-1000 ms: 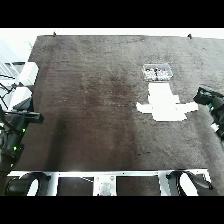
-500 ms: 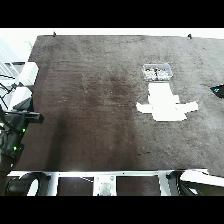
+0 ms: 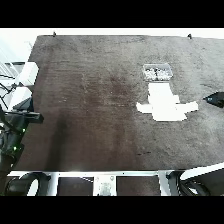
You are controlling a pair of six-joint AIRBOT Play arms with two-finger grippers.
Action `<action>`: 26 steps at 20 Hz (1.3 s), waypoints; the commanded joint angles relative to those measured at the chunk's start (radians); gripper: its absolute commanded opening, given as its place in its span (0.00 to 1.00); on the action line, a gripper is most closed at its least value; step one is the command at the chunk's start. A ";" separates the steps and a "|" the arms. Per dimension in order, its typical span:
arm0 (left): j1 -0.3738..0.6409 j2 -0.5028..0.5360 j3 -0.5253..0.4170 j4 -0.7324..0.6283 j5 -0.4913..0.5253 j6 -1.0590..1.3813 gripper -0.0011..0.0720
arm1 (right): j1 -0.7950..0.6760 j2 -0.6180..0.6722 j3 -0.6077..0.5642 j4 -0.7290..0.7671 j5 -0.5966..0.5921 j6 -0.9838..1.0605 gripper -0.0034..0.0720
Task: Fold the box and place the chain.
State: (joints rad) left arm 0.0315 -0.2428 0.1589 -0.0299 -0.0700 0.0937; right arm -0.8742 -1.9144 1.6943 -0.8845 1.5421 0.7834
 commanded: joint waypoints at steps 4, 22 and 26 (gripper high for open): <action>-0.001 0.000 -0.001 0.000 0.000 0.000 0.04 | 0.057 -0.113 0.027 -0.018 0.118 0.002 0.72; -0.001 0.000 -0.001 0.000 0.000 0.000 0.04 | 0.168 0.016 -0.315 0.185 0.103 -0.065 0.06; -0.001 0.000 -0.001 0.000 0.000 0.000 0.04 | 0.281 0.180 -0.589 0.317 -0.032 -0.094 0.06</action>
State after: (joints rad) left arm 0.0315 -0.2428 0.1589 -0.0299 -0.0700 0.0937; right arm -0.6598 -1.8370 1.2804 -0.6708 1.6119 0.7139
